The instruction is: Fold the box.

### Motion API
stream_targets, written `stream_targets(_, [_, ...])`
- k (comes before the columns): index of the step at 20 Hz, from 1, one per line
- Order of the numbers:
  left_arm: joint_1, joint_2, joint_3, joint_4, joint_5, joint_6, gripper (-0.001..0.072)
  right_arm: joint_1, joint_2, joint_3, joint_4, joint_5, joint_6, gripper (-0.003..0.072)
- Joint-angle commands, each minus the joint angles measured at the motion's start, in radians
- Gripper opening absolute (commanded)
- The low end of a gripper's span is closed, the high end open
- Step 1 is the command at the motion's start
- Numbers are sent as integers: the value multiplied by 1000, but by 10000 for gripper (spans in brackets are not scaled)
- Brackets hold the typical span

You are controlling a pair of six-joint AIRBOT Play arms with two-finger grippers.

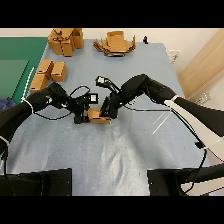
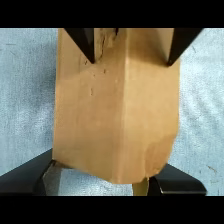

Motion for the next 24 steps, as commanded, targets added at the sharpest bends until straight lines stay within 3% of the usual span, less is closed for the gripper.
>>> stream_targets(1, [1, 0, 0, 1, 1, 0, 396, 39, 7, 2, -98, 12, 16, 370])
stream_targets(2, [1, 0, 0, 1, 1, 0, 396, 43, 7, 2, -118, 14, 47, 294])
stream_targets(8, [2, 0, 0, 1, 1, 0, 396, 11, 46, -39, -67, 62, 139, 284])
stream_targets(9, [1, 0, 0, 1, 0, 0, 396, -1, 60, -61, -29, 80, 93, 214])
stream_targets(11, [2, 0, 0, 1, 0, 0, 396, -26, 97, -133, 72, 141, -26, 176])
stream_targets(14, [2, 0, 0, 1, 1, -4, 396, -59, 144, -262, 241, 230, -187, 176])
stream_targets(16, [1, 0, 0, 1, 1, -4, 396, -56, 147, -303, 337, 235, -319, 178])
stream_targets(17, [1, 0, 0, 1, 0, -6, 396, -48, 143, -304, 317, 235, -323, 212])
stream_targets(18, [2, 0, 0, 0, 1, -7, 396, -45, 139, -304, 293, 235, -323, 360])
stream_targets(21, [1, 0, 0, 0, 1, -7, 396, -45, 136, -300, 285, 242, -323, 378])
stream_targets(22, [1, 0, 0, 0, 0, -7, 395, -44, 136, -299, 285, 244, -323, 306])
stream_targets(23, [1, -1, 0, 0, 0, -7, 396, -43, 135, -299, 285, 246, -323, 178])
stream_targets(24, [1, -1, 0, 0, 0, -7, 396, -43, 135, -299, 285, 246, -323, 143])
